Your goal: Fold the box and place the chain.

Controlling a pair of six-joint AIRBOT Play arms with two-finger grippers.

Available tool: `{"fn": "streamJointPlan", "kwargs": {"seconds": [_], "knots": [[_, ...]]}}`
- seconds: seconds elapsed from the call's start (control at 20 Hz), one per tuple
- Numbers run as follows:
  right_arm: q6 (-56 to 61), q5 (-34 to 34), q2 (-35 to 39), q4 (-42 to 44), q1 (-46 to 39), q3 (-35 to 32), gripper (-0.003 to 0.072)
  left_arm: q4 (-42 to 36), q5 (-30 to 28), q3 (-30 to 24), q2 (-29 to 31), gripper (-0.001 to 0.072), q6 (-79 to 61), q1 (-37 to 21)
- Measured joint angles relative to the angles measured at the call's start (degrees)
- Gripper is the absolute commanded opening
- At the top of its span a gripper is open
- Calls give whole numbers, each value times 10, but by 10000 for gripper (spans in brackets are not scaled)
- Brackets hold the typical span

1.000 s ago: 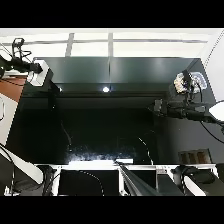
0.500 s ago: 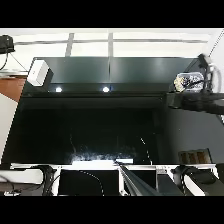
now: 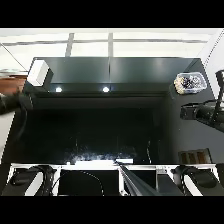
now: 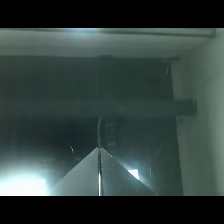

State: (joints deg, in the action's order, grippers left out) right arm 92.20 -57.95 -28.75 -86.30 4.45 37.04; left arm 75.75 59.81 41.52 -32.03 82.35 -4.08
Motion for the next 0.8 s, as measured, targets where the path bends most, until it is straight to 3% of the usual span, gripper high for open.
{"fn": "streamJointPlan", "kwargs": {"seconds": [0.1, 0.3, 0.8], "knots": [[11, 20, 9, -32, 0, -16, 41, 5, -5, -58, 72, 30, 0, 12], [21, 35, 16, -59, 0, -29, 41, 21, -11, -103, 159, 30, 2, 20], [27, 42, 18, -71, 0, -34, 41, 27, -8, -119, 204, 30, 4, 23]]}}
